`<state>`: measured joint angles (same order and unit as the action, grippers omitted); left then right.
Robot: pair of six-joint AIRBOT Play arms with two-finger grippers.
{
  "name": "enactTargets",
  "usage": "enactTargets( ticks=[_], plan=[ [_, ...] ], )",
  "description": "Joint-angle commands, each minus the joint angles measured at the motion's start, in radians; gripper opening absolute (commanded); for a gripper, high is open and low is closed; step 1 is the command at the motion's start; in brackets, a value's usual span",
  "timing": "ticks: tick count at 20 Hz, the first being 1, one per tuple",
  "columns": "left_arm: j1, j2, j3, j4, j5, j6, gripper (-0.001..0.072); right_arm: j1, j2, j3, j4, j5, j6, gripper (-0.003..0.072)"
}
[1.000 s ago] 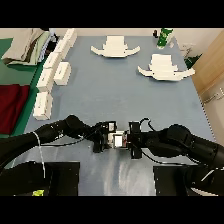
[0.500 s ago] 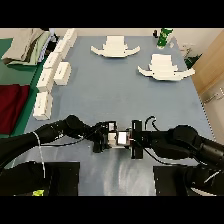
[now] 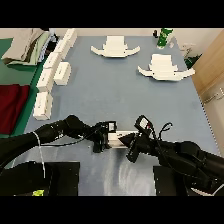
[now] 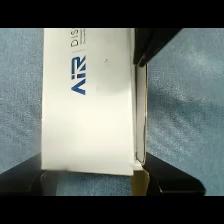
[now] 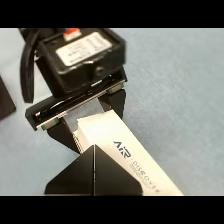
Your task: Fold the box.
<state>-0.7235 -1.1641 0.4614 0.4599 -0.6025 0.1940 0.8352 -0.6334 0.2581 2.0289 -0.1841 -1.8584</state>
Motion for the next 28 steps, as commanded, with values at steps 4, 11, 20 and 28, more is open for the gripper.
enactTargets(
  ticks=[4, 11, 20, 28],
  plan=[
    [0.000, 0.000, 0.001, 0.000, 0.000, 0.000, 0.0537, 0.014, -0.044, -0.061, 0.035, 0.149, 0.097, 0.0004],
    [0.000, 0.000, 0.001, 0.000, 0.000, 0.000, 0.0538, 0.015, -0.064, -0.063, 0.035, 0.113, 0.097, 0.0004],
    [0.000, 0.000, 0.001, 0.000, 0.000, 0.000, 0.0538, 0.014, -0.117, -0.076, 0.036, 0.095, 0.134, 0.0004],
    [0.000, 0.000, 0.001, 0.000, 0.000, 0.000, 0.0537, 0.014, -0.140, -0.076, 0.036, 0.096, 0.161, 0.0004]
  ],
)
